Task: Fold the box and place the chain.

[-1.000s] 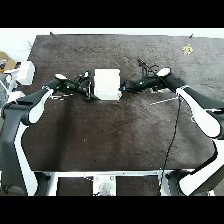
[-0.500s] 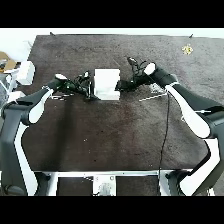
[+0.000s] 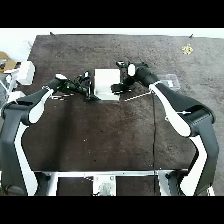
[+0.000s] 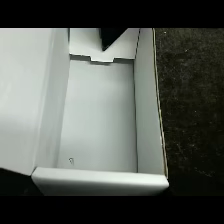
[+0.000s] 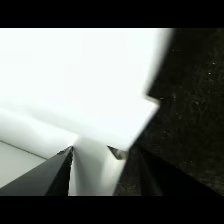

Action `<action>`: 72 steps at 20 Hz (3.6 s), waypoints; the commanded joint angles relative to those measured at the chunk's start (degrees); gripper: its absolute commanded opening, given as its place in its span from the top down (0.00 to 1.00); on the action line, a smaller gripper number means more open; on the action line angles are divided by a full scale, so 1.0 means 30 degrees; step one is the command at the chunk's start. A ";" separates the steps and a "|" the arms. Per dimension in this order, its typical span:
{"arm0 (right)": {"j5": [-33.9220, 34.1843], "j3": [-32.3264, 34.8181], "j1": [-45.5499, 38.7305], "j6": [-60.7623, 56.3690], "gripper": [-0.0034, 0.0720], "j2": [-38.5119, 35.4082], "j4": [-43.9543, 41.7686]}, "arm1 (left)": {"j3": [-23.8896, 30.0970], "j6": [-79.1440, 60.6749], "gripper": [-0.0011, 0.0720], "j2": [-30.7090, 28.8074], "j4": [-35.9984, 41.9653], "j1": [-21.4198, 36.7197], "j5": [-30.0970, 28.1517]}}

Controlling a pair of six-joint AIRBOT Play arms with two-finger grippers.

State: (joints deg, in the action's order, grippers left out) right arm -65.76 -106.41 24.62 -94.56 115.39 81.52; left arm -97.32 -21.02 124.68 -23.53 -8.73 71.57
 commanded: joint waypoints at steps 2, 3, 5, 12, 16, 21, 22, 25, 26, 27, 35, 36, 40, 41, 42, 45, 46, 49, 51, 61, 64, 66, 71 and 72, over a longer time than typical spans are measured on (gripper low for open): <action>-0.1239 -0.1224 0.0896 -0.2805 0.37 0.0648 0.2922 | 0.0000 0.0000 0.44 0.0007 0.0000 -0.0015 -0.0007; -0.1486 -0.1224 0.0874 -0.3067 0.37 0.0648 0.2936 | 0.0000 0.0000 0.45 0.0007 0.0000 -0.0007 -0.0007; -0.2033 -0.1224 0.0882 -0.3621 0.38 0.0648 0.3439 | 0.0000 0.0000 0.44 0.0007 0.0000 -0.0015 0.0000; -0.1443 -0.1217 0.0933 -0.6011 0.53 0.0699 0.3687 | 0.0000 0.0000 0.45 0.0007 0.0000 -0.0015 0.0000; -0.0794 -0.1209 0.1086 -0.6885 0.54 0.0743 0.3708 | 0.0000 0.0000 0.44 0.0007 0.0000 -0.0015 -0.0007; -0.0809 -0.1188 0.1348 -0.7956 0.62 0.0903 0.4058 | 0.0000 0.0000 0.45 0.0007 0.0000 -0.0015 -0.0007; -0.0816 -0.1188 0.1428 -0.8014 0.62 0.0911 0.4073 | 0.0000 0.0000 0.44 0.0007 0.0000 -0.0015 -0.0007; -0.1129 -0.1188 0.1639 -0.9027 0.62 0.0911 0.4881 | 0.0000 0.0000 0.44 0.0007 0.0000 -0.0007 -0.0015; -0.1290 -0.1188 0.1647 -0.9151 0.72 0.0911 0.5064 | 0.0000 0.0000 0.44 0.0007 0.0000 -0.0007 -0.0015; -0.1326 -0.1180 0.1647 -0.9173 0.73 0.0911 0.5064 | 0.0000 0.0000 0.44 0.0007 0.0000 -0.0007 -0.0015; -0.1333 -0.1188 0.1858 -1.0790 0.95 0.0903 0.6834 | 0.0000 0.0000 0.44 0.0007 0.0000 -0.0007 -0.0015; -0.1239 -0.1188 0.1843 -1.0790 0.95 0.0903 0.6834 | 0.0000 0.0000 0.44 0.0007 0.0000 -0.0007 -0.0015; -0.1319 -0.1188 0.1843 -1.0025 0.38 0.0743 0.6681 | 0.0000 0.0000 0.44 0.0007 0.0000 -0.0015 -0.0015; -0.1435 -0.1195 0.1843 -0.9806 0.36 0.0605 0.6535 | 0.0000 0.0000 0.44 0.0007 0.0000 -0.0007 -0.0022; -0.1661 -0.1195 0.1836 -0.9398 0.36 0.0452 0.6251 | 0.0000 0.0000 0.44 0.0007 0.0000 -0.0007 -0.0022; -0.2186 -0.1195 0.1807 -0.7803 0.36 -0.0357 0.5748 | 0.0000 0.0000 0.45 0.0007 0.0000 -0.0007 -0.0022; -0.2222 -0.1195 0.1741 -0.7315 0.36 -0.0823 0.5756 | 0.0000 0.0000 0.44 0.0007 0.0000 -0.0007 -0.0022; -0.1763 -0.1202 0.1129 -0.5056 0.37 -0.2849 0.6564 | 0.0000 0.0000 0.44 0.0007 0.0000 -0.0007 -0.0022; -0.1013 -0.1195 0.0408 -0.2885 0.36 -0.4073 0.8437 | 0.0000 0.0000 0.44 0.0007 0.0000 -0.0007 -0.0015; -0.2157 -0.1173 -0.7249 0.1180 0.56 -0.3920 0.2280 | 0.0000 0.0000 0.45 0.0007 0.0000 -0.0007 -0.0015; -0.2244 -0.1144 -0.8779 0.1173 0.56 -0.3315 0.1064 | 0.0000 0.0000 0.45 0.0007 0.0000 -0.0015 -0.0015; -0.2441 -0.1144 -0.9027 0.1246 0.56 -0.2878 0.1027 | 0.0000 0.0000 0.45 0.0007 0.0000 -0.0007 -0.0015; -0.2455 -0.1144 -0.9020 0.2178 0.56 -0.1392 0.0882 | 0.0000 0.0000 0.44 0.0007 0.0000 -0.0007 -0.0015; -0.2463 -0.1144 -0.9041 0.2178 0.56 -0.1180 0.0882 | 0.0000 0.0000 0.44 0.0007 0.0000 -0.0007 -0.0015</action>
State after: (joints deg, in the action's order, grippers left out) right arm -73.01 -109.84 -2.11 -89.27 109.80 85.38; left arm -97.32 -21.02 124.70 -23.51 -8.73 71.53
